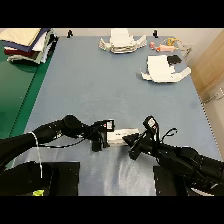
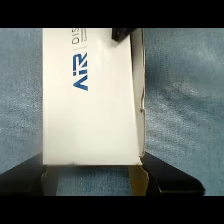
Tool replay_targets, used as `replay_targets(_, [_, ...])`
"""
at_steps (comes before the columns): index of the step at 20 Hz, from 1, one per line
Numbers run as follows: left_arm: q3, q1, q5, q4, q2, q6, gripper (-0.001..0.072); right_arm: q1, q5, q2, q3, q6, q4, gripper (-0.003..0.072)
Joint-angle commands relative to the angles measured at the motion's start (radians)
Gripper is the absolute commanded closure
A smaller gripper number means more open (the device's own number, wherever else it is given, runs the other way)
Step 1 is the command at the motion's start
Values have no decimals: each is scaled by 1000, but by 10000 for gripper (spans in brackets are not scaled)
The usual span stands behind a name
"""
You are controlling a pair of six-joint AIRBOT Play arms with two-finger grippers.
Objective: Fold the box.
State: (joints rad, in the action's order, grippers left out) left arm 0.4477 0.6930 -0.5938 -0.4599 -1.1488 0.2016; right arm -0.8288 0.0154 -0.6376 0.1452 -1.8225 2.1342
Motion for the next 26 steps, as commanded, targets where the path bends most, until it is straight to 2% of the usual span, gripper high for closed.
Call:
replay_targets(1, [0,-1,0,0,1,0,238,-9,0,1,-16,1,-2,683])
replay_targets(10, [0,-1,0,0,1,0,239,-21,-31,-42,-38,20,-2,683])
replay_targets(26, [0,-1,0,0,1,0,239,-21,1,-80,-39,27,-2,683])
